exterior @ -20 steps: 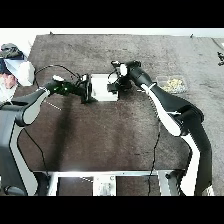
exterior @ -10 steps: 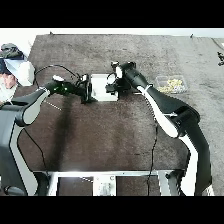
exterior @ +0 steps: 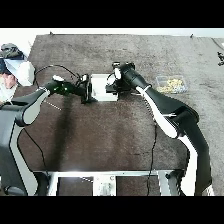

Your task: Fold the box and place the chain.

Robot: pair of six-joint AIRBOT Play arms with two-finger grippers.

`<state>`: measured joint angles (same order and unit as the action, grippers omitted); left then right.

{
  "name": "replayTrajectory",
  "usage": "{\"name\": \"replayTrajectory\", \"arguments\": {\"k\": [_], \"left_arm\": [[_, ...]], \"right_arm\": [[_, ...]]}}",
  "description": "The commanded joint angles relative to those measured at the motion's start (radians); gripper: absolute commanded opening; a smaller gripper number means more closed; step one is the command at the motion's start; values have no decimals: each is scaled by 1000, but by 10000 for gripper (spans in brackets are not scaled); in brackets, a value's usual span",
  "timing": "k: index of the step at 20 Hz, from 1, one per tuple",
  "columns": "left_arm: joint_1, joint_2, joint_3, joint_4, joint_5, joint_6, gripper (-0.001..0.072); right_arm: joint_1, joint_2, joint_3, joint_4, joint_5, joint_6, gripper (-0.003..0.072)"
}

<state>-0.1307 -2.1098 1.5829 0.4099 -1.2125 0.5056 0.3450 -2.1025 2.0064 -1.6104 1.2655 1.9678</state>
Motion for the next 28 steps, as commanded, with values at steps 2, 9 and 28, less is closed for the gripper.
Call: {"name": "replayTrajectory", "arguments": {"k": [2,9,28], "left_arm": [[1,0,0,0,0,0,349],[1,0,0,0,0,0,349],[1,0,0,0,0,0,348]], "right_arm": [[1,-1,0,-10,-9,27,114],[0,15,0,-17,-28,17,383],[-176,751,-773,-5,-569,-312,372]]}}
